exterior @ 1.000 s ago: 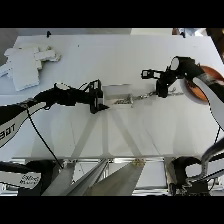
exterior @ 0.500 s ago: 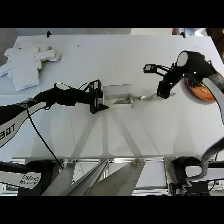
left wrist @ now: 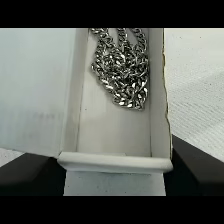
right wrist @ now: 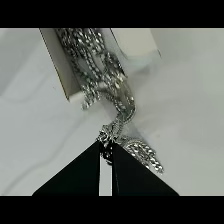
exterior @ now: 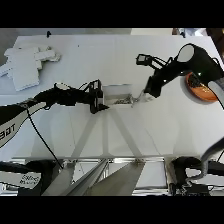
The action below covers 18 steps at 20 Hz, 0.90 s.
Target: Fold the box and place the chain.
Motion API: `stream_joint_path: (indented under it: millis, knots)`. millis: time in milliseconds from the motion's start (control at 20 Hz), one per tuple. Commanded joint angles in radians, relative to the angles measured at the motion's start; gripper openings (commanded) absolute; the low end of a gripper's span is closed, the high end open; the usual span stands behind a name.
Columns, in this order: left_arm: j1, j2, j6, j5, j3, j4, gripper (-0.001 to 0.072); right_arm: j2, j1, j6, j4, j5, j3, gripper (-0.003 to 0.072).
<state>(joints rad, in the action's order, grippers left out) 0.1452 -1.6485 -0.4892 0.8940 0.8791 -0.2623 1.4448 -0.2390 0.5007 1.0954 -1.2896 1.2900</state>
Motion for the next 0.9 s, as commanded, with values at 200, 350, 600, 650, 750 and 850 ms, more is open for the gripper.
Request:
stream_joint_path:
  millis: [200,350,600,650,750,850]
  knots:
    - [0.000,0.000,0.000,0.000,0.001,0.000,0.0523,-0.007,-0.134,-0.012,-0.417,0.236,0.001,0.0018]
    - [0.000,0.000,0.000,0.000,0.001,0.000,0.0523,-0.003,-0.172,-0.011,-0.441,0.236,0.001,0.0018]
    - [0.000,0.000,0.000,0.000,0.001,0.000,0.0523,0.061,-0.181,0.068,-0.297,0.231,0.001,0.0018]
    - [0.000,0.000,0.000,0.000,0.001,0.000,0.0523,0.079,-0.183,0.116,-0.232,0.228,0.001,0.0018]
    - [0.000,0.000,0.000,0.000,0.001,0.000,0.0523,0.115,-0.188,0.201,-0.118,0.212,0.001,0.0018]
    - [0.000,0.000,0.000,0.000,0.001,0.000,0.0523,0.145,-0.194,0.235,-0.069,0.182,0.001,0.0018]
